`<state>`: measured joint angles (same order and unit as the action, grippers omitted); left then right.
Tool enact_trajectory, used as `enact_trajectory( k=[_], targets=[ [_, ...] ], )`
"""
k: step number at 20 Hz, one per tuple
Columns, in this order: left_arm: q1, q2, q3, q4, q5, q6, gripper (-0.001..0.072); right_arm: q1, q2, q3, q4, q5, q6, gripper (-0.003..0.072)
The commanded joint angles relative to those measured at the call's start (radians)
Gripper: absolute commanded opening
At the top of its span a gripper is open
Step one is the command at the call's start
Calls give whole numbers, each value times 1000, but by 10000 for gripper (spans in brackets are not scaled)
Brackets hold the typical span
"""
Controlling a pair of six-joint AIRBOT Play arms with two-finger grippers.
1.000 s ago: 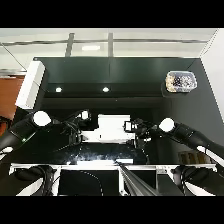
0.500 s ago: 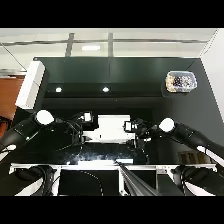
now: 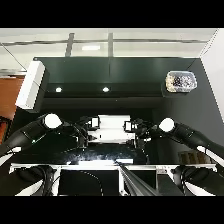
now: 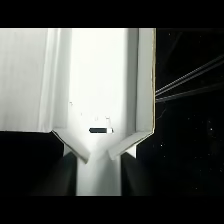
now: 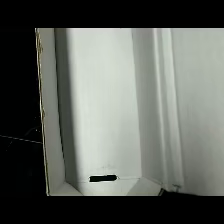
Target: Fold the box and place the chain.
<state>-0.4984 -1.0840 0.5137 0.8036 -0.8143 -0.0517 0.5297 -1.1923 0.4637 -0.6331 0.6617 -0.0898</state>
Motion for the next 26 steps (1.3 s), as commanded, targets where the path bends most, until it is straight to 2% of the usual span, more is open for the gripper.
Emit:
enact_trajectory(
  k=[1, 3, 4, 7, 14, 19, 24, 25, 26],
  targets=[
    [-11, -1, 1, -4, 13, 0, 264, 1, 0, 0, 0, 0, 0, 433],
    [-13, -1, 1, -18, 8, -2, 258, 1, 0, 0, 0, 0, 0, 433],
    [-14, -1, 1, -36, 2, -2, 214, 1, 0, 0, 0, 0, 0, 433],
    [-30, -2, 0, -74, 25, -1, 199, 1, 0, 0, 0, 0, 0, 433],
    [-68, -74, 1, -143, 51, -2, 199, 1, 0, 0, 0, 0, 0, 433],
    [-68, -74, 2, -204, 54, 0, 199, 1, 0, 0, 0, 0, 0, 433],
    [-68, -74, 2, -199, 53, 0, 199, 1, 0, 0, 0, 0, 0, 433],
    [-68, -74, 2, -199, 53, 0, 202, 1, 0, 0, 0, 0, 0, 433],
    [-68, -74, 2, -199, 54, 0, 249, 1, 0, 0, 0, 0, 0, 433]
  ],
)
